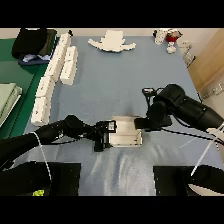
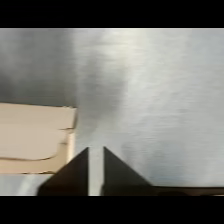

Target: Fold the box.

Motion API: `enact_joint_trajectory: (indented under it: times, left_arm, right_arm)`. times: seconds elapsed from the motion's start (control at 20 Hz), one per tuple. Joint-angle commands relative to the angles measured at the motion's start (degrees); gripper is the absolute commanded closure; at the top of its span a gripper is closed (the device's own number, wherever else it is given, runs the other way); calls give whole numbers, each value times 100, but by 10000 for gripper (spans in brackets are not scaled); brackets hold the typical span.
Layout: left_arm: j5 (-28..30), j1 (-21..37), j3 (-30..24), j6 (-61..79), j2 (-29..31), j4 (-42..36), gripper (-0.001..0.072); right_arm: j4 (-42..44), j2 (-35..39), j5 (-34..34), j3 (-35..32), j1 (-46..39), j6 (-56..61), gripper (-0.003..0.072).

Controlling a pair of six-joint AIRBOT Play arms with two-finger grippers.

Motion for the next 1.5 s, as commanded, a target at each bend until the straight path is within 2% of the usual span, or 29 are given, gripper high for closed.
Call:
enact_joint_trajectory:
  times: [0.0,0.1,0.15,0.25,0.35,0.4,0.5,0.75,0.95,1.3,1.45]
  left_arm:
    - [0,-2,7,-2,-4,0,280]
    - [0,-2,7,-2,-4,0,280]
    - [-2,-2,7,-2,-2,0,280]
    - [0,-2,7,-2,-4,0,280]
    - [2,-2,7,-2,-4,0,280]
    - [0,-2,7,-2,-4,0,280]
    - [0,-2,7,-2,-4,0,281]
    - [-7,-2,7,-2,-2,0,281]
    - [0,-2,7,-2,-4,0,280]
    - [-2,-2,7,-2,-2,0,280]
    - [0,-2,7,-2,-4,0,281]
  right_arm:
    - [-507,39,-205,-28,-791,-647,673]
    - [76,-251,341,-50,-1676,-1473,680]
    - [715,-437,704,-50,-2146,-2068,681]
    - [2645,-955,1178,-48,-3110,-3359,681]
    - [4747,-1620,964,-26,-3860,-4671,681]
    - [5659,-1987,590,35,-4076,-5362,681]
    - [6684,-2503,-107,151,-4190,-6266,681]
    - [6660,-2603,-531,42,-3541,-6806,681]
    - [6535,-1998,-382,-463,-2970,-7182,681]
    - [6002,-254,1235,-1532,-2046,-7936,681]
    - [5490,369,2009,-1871,-1453,-8209,680]
